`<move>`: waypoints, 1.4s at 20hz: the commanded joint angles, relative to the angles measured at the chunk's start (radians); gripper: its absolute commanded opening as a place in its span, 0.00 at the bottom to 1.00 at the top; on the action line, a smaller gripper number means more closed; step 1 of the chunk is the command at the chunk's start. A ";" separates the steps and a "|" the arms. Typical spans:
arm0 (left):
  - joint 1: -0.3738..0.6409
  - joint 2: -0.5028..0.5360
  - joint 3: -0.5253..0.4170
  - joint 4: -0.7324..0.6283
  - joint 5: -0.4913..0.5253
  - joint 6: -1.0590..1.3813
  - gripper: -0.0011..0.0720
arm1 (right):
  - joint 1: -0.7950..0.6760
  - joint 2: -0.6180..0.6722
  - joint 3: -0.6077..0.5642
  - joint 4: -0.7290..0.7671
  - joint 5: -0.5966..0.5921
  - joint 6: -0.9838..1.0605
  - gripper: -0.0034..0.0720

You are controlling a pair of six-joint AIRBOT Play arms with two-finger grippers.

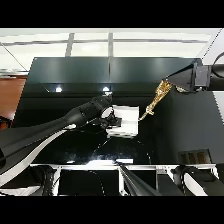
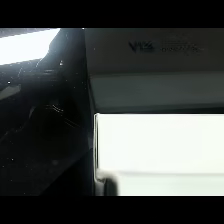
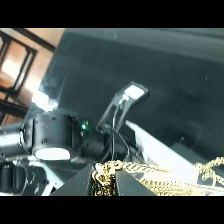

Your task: Fold the box and place the chain.

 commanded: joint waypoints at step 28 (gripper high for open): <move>0.000 0.000 0.000 0.000 -0.001 0.000 0.06 | 0.292 -0.033 -0.600 0.030 -0.420 0.002 0.55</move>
